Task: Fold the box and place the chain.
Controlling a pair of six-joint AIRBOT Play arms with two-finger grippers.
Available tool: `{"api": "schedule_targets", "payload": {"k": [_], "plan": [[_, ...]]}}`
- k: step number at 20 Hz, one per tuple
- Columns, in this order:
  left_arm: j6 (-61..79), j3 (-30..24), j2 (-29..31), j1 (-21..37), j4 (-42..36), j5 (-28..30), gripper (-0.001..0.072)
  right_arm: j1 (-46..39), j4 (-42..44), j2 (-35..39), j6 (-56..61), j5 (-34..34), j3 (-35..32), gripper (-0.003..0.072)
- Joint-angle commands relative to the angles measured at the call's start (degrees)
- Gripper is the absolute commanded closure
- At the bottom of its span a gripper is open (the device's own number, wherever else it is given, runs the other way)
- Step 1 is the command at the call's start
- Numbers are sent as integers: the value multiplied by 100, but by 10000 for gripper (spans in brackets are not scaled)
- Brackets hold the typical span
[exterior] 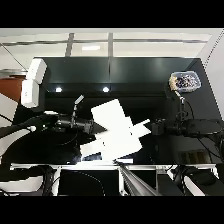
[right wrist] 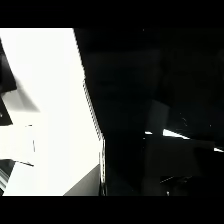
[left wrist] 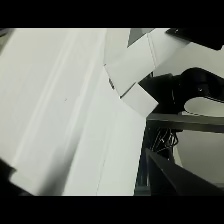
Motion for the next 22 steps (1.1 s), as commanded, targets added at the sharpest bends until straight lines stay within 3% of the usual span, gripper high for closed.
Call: {"api": "schedule_targets", "payload": {"k": [1,3,7,9,12,14,16,19,20,21,22], "plan": [[330,66,-68,-4,511,-205,131,0,2,4,7,-2,-2,665],[219,208,-68,-50,951,-120,216,0,2,4,7,-4,-2,665],[146,647,-68,-304,1137,-74,235,2,2,4,7,-2,-4,665],[144,876,-68,-341,1364,20,319,2,2,4,7,-9,-2,665],[118,1032,-68,-348,1532,42,325,2,0,4,7,-13,-2,665],[118,1040,-68,-345,1646,24,436,2,-4,4,7,-11,-4,665],[101,1040,-68,-345,1775,-2,443,2,-46,4,7,-13,-2,665],[13,1040,-68,-345,1849,-4,630,0,-90,4,44,-17,-2,663],[15,1040,-68,-345,1849,-4,677,-2,-107,4,107,-22,-2,462],[17,1040,-66,-345,1851,-31,678,-35,-236,4,214,-48,7,73],[20,1047,-61,-348,1930,-74,679,-131,-562,4,345,-190,83,-14]]}}
